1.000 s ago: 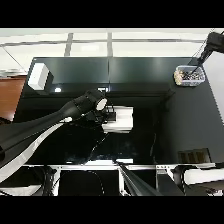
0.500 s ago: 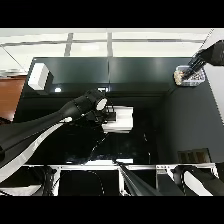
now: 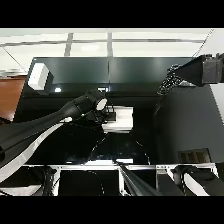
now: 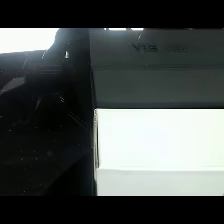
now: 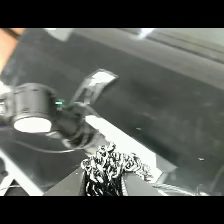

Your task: Fold the box and place the chain.

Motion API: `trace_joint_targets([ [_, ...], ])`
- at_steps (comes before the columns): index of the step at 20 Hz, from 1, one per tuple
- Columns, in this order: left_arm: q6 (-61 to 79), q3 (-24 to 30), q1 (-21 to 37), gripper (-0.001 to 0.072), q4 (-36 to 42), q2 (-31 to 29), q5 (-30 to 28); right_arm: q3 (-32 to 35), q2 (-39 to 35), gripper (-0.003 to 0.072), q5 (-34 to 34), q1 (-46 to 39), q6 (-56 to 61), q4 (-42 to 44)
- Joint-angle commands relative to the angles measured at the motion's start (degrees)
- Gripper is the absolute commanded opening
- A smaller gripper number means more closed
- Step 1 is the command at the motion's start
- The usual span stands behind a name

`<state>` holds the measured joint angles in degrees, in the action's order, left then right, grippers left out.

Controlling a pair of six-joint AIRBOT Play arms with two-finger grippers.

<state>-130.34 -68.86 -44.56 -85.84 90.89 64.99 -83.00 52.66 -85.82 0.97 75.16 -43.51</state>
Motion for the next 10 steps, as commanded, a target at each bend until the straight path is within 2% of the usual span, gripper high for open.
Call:
trace_joint_targets([
  [1, 0.0, 0.0, 0.0, 0.0027, 0.0, 0.0, 0.0, 1.2, 0.0, 0.0007, -0.5, 2.1, 0.9, 1.5],
  [7, 0.0, 0.0, 0.0, 0.0028, 0.0, 0.0, 0.0, 8.0, 0.5, 0.0007, 3.9, 7.3, 0.8, 3.0],
  [10, 0.0, 0.0, 0.0, 0.0027, 0.0, 0.0, 0.1, 9.0, 1.1, 0.0007, 4.5, 7.7, 0.5, 3.0],
])
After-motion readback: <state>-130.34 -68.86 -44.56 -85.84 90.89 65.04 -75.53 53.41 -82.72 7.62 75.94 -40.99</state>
